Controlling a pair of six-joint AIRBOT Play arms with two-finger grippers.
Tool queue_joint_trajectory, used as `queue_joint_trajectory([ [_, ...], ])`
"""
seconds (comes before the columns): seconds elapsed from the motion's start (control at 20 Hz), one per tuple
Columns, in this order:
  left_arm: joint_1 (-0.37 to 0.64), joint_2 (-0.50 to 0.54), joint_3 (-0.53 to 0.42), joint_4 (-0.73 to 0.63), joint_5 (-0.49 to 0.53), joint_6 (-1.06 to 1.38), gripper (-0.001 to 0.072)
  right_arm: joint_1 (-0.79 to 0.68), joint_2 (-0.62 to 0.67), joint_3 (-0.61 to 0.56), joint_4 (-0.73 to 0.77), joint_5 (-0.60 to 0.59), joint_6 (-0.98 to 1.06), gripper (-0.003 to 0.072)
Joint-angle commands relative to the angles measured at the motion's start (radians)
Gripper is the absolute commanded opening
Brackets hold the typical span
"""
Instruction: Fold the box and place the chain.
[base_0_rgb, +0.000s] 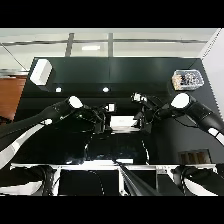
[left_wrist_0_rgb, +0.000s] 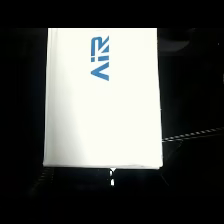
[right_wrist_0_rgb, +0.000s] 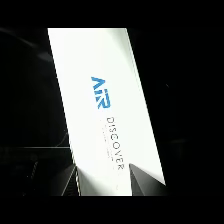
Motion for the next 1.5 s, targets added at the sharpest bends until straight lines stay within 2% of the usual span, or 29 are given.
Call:
queue_joint_trajectory([
  [0.0, 0.0, -0.001, 0.0, 0.0, 0.001, 0.0, 0.0401, 0.0, 0.0, -0.014, -0.003, -0.014, 0.002, 0.038],
  [0.2, 0.0, -0.001, 0.0, 0.0, 0.001, 0.0, 0.0401, -0.005, 0.042, 0.019, 0.018, -0.008, 0.067, 0.038],
  [0.4, 0.0, -0.001, 0.0, 0.0, 0.001, 0.0, 0.0401, -0.063, 0.121, 0.058, 0.019, 0.064, 0.29, 0.0379],
  [0.45, 0.0, -0.001, 0.0, 0.0, 0.001, 0.0, 0.0401, -0.084, 0.125, 0.058, 0.018, 0.102, 0.385, 0.0284],
  [0.5, 0.0, -0.001, 0.0, 0.0, 0.001, 0.0, 0.0401, -0.103, 0.124, 0.048, 0.018, 0.136, 0.464, 0.0002],
  [0.6, 0.0, -0.001, 0.0, 0.0, 0.001, 0.0, 0.0401, -0.132, 0.124, -0.017, 0.092, 0.157, 0.551, 0.0001],
  [0.75, 0.0, -0.001, 0.0, 0.0, 0.002, 0.0, 0.0401, -0.15, 0.119, -0.154, 0.43, 0.117, 0.508, 0.0001],
  [0.85, 0.0, -0.001, 0.0, 0.0, 0.002, 0.0, 0.0401, -0.146, 0.095, -0.203, 0.547, 0.07, 0.511, 0.0003],
  [1.0, 0.0, -0.001, 0.0, 0.0, 0.001, 0.0, 0.0401, -0.138, 0.047, -0.213, 0.547, -0.037, 0.587, 0.0003],
  [1.3, 0.0, -0.001, 0.0, 0.0, 0.002, 0.0, 0.0402, -0.1, -0.038, -0.213, 0.439, -0.067, 0.608, 0.0004],
  [1.45, 0.0, -0.001, 0.0, 0.0, 0.001, 0.0, 0.0402, -0.085, -0.043, -0.213, 0.376, -0.125, 0.63, 0.0004],
])
